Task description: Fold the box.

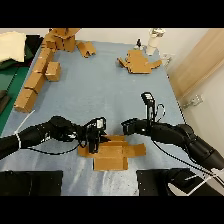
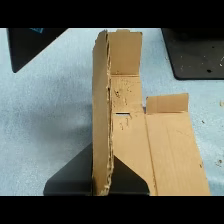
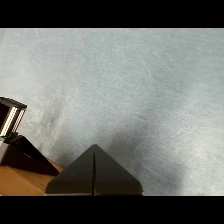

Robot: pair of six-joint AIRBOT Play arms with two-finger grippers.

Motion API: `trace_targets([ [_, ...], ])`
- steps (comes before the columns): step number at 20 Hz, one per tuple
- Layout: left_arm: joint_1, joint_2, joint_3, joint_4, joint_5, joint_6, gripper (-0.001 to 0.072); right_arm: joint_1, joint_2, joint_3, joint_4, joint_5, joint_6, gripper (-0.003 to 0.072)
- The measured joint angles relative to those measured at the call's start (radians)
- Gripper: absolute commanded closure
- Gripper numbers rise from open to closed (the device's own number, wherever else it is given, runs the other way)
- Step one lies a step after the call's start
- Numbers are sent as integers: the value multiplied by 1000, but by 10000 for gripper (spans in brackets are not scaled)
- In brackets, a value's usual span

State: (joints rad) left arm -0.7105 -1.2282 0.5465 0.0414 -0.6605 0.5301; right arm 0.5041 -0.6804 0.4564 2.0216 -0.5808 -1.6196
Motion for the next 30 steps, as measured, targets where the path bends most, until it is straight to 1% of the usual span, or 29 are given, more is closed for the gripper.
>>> trace_targets([
  [6, 0, -5, 0, 10, -22, -40, 696, 0, 0, 0, -2, -5, 0, 683],
  [10, 0, -5, 0, 11, -27, -52, 696, 0, 0, 0, -13, -35, 0, 683],
  [13, 0, -6, 0, 11, -27, -56, 696, 0, 0, 0, -69, -51, 54, 684],
  [16, 0, -6, 0, 11, -28, -58, 696, 0, 1, 0, -178, -72, 193, 685],
  [18, 0, -6, 0, 11, -29, -59, 696, 0, 6, 0, -273, -125, 319, 685],
  [21, 0, -6, 0, 11, -30, -58, 696, 0, 43, 0, -420, -259, 499, 685],
  [23, 0, -6, 0, 10, -30, -58, 696, 2, 87, 0, -476, -346, 568, 685],
  [25, 0, -6, 0, 10, -30, -58, 696, 17, 137, 0, -483, -409, 568, 686],
  [27, 0, -6, 0, 8, -30, -57, 696, 57, 187, 0, -457, -457, 529, 686],
  [30, 0, -6, 0, 8, -30, -56, 696, 177, 255, 0, -413, -520, 489, 686],
])
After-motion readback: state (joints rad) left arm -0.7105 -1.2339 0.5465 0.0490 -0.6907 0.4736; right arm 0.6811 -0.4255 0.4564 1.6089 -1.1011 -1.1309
